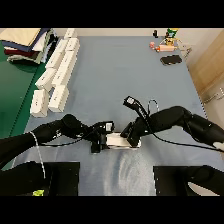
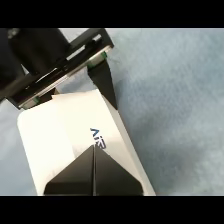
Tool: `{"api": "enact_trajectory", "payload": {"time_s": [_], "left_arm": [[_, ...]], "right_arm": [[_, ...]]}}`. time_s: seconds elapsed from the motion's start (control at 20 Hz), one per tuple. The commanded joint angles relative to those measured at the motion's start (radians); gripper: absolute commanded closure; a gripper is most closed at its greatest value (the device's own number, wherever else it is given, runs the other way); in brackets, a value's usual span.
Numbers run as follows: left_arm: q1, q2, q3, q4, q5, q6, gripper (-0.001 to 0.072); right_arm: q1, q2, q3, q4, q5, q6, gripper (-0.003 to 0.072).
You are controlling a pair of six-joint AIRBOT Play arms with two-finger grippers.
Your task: Fold the box.
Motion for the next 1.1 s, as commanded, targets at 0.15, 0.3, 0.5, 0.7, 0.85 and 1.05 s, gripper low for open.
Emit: {"api": "enact_trajectory", "payload": {"time_s": [0.15, 0.3, 0.5, 0.7, 0.85, 1.05], "left_arm": [[0.001, -0.001, 0.000, 0.000, 0.000, 0.000, 0.0299], [0.001, -0.001, 0.000, 0.000, 0.000, 0.000, 0.0299], [0.001, -0.001, 0.000, 0.000, 0.000, 0.000, 0.0299], [0.001, -0.001, 0.000, 0.000, 0.000, 0.000, 0.0299], [0.001, -0.001, 0.000, 0.000, 0.000, 0.000, 0.0299], [0.001, -0.001, 0.000, 0.000, 0.000, 0.000, 0.0299]], "right_arm": [[0.180, 0.131, -0.125, -0.115, 0.261, -0.085, 0.0585], [0.234, 0.132, -0.121, -0.179, 0.298, -0.154, 0.0429], [0.236, 0.132, -0.108, -0.195, 0.289, -0.217, 0.0280], [0.236, 0.132, -0.108, -0.219, 0.214, -0.271, 0.0166], [0.236, 0.129, -0.108, -0.296, 0.215, -0.270, 0.0166], [0.236, 0.115, -0.108, -0.330, 0.227, -0.280, 0.0166]]}}
